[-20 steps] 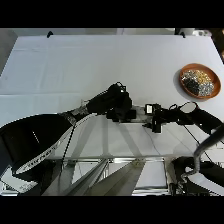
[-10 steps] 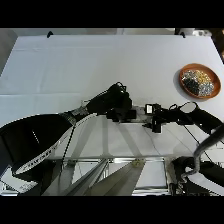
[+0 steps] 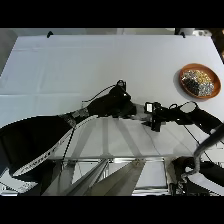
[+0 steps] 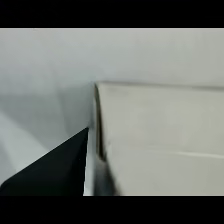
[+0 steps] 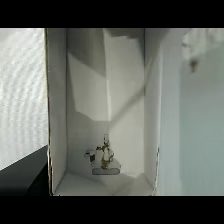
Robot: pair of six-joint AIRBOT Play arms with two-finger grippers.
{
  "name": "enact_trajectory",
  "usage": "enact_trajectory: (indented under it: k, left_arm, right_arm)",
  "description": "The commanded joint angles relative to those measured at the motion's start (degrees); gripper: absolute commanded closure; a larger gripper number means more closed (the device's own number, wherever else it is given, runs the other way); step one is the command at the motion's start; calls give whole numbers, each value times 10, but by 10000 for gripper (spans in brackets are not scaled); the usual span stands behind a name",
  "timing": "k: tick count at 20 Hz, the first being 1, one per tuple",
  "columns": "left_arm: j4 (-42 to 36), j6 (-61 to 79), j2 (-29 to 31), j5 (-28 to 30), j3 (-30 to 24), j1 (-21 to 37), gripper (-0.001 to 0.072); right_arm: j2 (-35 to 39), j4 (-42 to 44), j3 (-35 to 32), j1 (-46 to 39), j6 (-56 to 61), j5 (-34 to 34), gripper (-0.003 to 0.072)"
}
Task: Fold the box and place the chain.
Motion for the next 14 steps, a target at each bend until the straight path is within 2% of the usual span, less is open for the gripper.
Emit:
enact_trajectory:
  k: [1,3,5,12,14]
  left_arm:
    - [35,-41,15,14,1,-1,366]
    - [35,-41,14,30,0,-3,394]
    - [40,-41,14,45,0,-6,616]
    - [47,-43,-9,56,0,-38,621]
    - [47,-45,-19,56,0,-43,699]
  right_arm:
    - [0,-4,0,0,0,6,249]
    - [0,-4,0,0,0,6,249]
    - [0,-4,0,0,0,6,249]
    - [0,-4,0,0,0,6,249]
    - [0,-4,0,0,0,6,249]
